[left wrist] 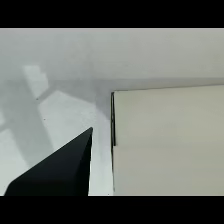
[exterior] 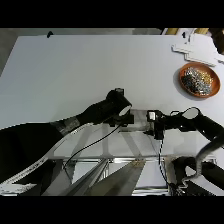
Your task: Fold the box and place the chain.
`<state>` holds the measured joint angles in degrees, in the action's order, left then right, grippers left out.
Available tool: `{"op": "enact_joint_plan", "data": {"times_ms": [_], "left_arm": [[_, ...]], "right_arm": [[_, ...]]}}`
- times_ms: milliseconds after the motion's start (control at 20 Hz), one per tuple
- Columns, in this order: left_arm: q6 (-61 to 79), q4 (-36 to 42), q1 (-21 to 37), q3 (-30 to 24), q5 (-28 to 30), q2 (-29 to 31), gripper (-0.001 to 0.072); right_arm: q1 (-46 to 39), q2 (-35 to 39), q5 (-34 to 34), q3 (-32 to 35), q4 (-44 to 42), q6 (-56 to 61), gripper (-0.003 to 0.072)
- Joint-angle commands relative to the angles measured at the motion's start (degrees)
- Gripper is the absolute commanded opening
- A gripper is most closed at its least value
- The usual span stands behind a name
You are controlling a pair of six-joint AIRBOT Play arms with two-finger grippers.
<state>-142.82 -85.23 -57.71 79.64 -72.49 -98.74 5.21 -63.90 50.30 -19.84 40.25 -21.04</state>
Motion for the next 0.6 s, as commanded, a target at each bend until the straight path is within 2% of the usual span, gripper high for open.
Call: {"op": "enact_joint_plan", "data": {"times_ms": [0,100,550], "left_arm": [[-1.44,-0.35,-0.35,6.05,-5.46,-3.63,0.0273],[-1.51,0.74,-0.7,6.1,-3.65,-4.07,0.0273],[-7.87,2.12,-1.14,5.9,-5.57,-5.09,0.0272]], "right_arm": [[0.02,-0.02,0.0,-0.02,0.02,0.0,0.0437],[0.02,-0.02,0.0,-0.02,0.02,0.0,0.0437],[0.02,-0.02,0.0,-0.02,0.0,0.0,0.0437]]}}
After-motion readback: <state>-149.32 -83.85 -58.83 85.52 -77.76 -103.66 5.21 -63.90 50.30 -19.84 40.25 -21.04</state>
